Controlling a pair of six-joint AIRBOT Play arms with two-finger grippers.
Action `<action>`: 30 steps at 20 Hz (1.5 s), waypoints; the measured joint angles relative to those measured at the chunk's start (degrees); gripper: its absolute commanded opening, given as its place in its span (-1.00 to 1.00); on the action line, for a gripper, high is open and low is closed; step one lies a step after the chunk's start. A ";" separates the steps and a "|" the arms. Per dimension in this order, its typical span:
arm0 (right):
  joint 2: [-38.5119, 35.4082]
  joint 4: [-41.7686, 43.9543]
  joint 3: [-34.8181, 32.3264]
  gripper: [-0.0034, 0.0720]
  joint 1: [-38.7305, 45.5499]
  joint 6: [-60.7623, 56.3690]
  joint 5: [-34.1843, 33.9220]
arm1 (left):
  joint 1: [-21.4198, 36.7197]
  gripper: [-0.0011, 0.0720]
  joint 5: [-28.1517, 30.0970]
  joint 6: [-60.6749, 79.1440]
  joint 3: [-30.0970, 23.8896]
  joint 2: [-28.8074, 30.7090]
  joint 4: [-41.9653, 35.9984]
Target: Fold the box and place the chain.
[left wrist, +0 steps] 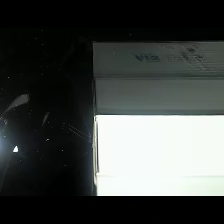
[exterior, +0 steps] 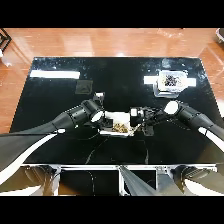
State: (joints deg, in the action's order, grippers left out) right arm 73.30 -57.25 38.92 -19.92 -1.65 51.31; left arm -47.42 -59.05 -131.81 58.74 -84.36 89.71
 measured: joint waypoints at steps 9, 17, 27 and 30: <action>-0.17 -0.44 -0.02 -0.85 -0.02 -0.96 4.68 | 0.00 -0.91 0.04 0.02 0.00 0.00 -0.02; -5.11 0.02 -0.07 -0.85 0.00 -5.07 4.92 | 0.00 -0.91 0.09 0.02 0.00 0.00 -0.02; -14.43 0.44 1.07 -0.85 0.00 -16.59 4.87 | 0.00 -0.91 0.09 0.02 0.00 0.00 -0.04; -15.76 4.70 3.10 -0.85 0.00 -21.22 6.29 | -0.02 -0.91 0.11 0.02 0.00 0.00 -0.04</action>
State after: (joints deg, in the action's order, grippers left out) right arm 57.54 -52.56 42.02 -19.92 -22.87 57.60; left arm -47.44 -58.94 -131.79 58.74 -84.36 89.67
